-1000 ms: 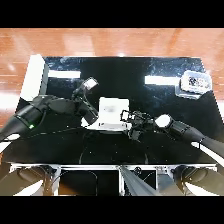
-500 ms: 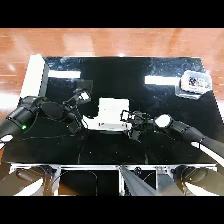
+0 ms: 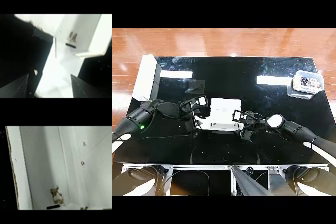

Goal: Fold the box and place the chain.

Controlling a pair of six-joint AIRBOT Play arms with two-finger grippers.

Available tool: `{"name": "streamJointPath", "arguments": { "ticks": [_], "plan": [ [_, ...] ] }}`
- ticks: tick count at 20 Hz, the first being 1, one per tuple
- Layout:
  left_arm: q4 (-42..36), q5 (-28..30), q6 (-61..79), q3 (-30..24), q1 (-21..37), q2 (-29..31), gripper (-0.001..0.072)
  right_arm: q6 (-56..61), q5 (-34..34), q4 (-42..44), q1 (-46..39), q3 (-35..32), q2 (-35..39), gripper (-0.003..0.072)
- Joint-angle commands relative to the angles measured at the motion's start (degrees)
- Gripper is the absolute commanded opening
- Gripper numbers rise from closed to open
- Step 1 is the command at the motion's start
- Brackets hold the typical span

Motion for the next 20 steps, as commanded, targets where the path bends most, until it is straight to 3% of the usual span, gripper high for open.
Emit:
{"name": "streamJointPath", "arguments": {
  "ticks": [1,6,10,20],
  "plan": [
    [-2.7,-2.2,3.3,-0.1,-1.5,-1.7,0.061,0.0,0.0,0.0,0.0,0.0,0.0,0.0611],
    [-2.6,-2.8,4.2,-0.1,-3.5,-4.7,0.0602,0.0,0.0,0.0,0.0,0.0,0.0,0.0611],
    [-2.7,-2.7,4.2,-0.1,-3.5,-4.9,0.0491,0.0,0.0,0.0,0.0,0.0,0.0,0.0611],
    [-3.7,-2.6,4.2,-0.1,-6.0,-5.1,0.0467,0.0,0.0,0.0,0.0,0.0,0.0,0.0611]
  ]
}}
